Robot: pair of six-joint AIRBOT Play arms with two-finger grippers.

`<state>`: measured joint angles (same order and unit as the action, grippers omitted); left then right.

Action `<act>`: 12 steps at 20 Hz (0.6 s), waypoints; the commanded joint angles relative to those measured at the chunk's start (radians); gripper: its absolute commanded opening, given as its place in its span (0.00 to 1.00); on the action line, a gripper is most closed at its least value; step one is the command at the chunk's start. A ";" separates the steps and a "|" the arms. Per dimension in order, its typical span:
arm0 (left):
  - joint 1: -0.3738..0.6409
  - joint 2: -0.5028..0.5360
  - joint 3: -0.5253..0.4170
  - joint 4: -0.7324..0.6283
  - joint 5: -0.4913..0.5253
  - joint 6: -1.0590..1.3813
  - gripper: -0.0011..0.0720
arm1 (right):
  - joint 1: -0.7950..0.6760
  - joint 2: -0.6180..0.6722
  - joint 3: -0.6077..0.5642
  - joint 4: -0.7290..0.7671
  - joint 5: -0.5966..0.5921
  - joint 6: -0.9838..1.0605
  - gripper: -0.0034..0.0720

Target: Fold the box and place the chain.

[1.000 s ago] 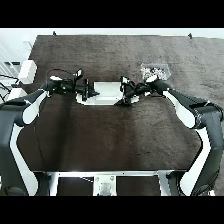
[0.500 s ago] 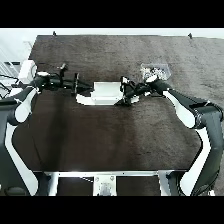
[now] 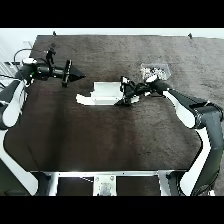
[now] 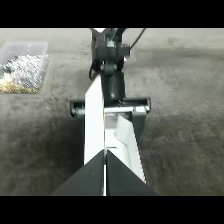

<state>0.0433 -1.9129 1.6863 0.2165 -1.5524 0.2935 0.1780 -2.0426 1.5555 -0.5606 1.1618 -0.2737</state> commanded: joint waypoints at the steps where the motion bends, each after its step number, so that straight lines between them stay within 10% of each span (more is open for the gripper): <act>1: -0.063 0.159 -0.155 0.104 0.220 0.041 0.03 | 0.000 0.000 0.000 0.000 0.000 0.000 0.89; 12: -0.251 0.234 -0.453 0.187 0.604 0.134 0.04 | 0.000 0.000 0.000 0.000 0.000 0.000 0.89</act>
<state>-0.1741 -1.6840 1.2690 0.3824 -1.0760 0.4187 0.1772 -2.0426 1.5555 -0.5606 1.1614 -0.2737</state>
